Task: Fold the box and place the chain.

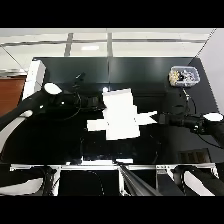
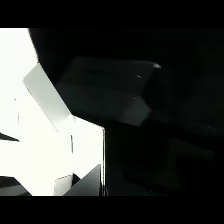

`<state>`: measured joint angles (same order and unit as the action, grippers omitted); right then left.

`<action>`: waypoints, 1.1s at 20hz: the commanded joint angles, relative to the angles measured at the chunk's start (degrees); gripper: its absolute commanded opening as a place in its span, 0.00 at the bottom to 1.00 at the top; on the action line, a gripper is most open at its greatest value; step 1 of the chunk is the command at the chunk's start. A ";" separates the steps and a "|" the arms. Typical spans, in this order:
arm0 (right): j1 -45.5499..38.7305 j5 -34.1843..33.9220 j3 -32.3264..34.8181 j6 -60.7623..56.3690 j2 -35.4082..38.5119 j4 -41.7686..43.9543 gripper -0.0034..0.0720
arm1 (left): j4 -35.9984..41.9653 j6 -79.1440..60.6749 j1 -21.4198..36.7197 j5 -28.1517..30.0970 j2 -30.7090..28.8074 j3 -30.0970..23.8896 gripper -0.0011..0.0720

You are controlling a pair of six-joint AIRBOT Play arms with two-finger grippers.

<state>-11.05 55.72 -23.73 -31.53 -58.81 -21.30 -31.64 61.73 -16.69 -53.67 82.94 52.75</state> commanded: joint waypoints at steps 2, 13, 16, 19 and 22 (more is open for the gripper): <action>0.46 0.37 0.22 0.17 0.07 0.31 0.06 | 10.10 -14.82 0.39 -11.63 11.82 7.74 0.95; 0.46 1.01 0.22 0.28 0.07 0.31 0.06 | 0.04 -30.32 -0.48 -28.35 18.40 14.45 0.49; 0.46 1.03 0.22 0.28 0.04 0.28 0.06 | -2.89 -30.32 -1.18 -27.23 18.40 14.45 0.46; 0.46 1.05 0.22 0.28 0.07 0.28 0.06 | -2.40 -30.25 -1.27 -24.68 18.40 14.47 0.42; 0.46 1.57 0.22 0.28 0.07 0.28 0.06 | -1.44 -30.23 -1.03 -24.44 18.40 14.47 0.42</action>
<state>-10.66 56.86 -23.51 -31.24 -58.78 -20.97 -33.17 31.73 -17.78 -78.85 101.30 67.16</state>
